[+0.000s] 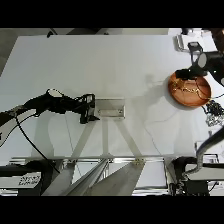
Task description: Fold the box and place the chain.
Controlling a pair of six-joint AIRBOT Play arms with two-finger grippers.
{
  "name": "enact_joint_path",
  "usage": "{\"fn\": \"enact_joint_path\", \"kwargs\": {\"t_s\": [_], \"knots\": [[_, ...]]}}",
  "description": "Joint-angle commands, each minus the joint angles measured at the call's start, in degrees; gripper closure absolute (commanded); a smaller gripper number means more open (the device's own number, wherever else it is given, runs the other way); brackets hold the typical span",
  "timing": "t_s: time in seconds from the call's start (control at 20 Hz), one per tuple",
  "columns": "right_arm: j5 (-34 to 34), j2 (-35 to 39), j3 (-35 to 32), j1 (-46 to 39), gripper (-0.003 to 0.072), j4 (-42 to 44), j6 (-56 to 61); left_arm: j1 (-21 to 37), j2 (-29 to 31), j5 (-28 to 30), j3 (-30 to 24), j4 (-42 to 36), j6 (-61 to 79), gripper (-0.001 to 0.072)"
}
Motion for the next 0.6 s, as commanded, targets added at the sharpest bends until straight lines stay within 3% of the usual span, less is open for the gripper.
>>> {"fn": "enact_joint_path", "kwargs": {"t_s": [0.0, 0.15, 0.3, 0.55], "knots": [[12.9, 8.5, -0.6, 7.0, 0.068, -0.9, -3.8, 0.0, 0.0, 0.0, 0.0, 0.0, 0.0, 0.0433], [21.1, 13.8, -0.6, 16.3, 0.068, -0.4, -3.8, 0.0, 0.0, 0.0, 0.0, 0.0, 0.0, 0.0433], [25.7, 14.5, -0.6, 26.4, 0.068, 1.4, -3.5, 0.0, 0.0, 0.0, 0.0, 0.0, 0.0, 0.0433], [20.5, 13.7, -0.6, 39.0, 0.0679, 7.9, -3.1, 0.0, 0.0, 0.0, 0.0, 0.0, 0.0, 0.0433]]}}
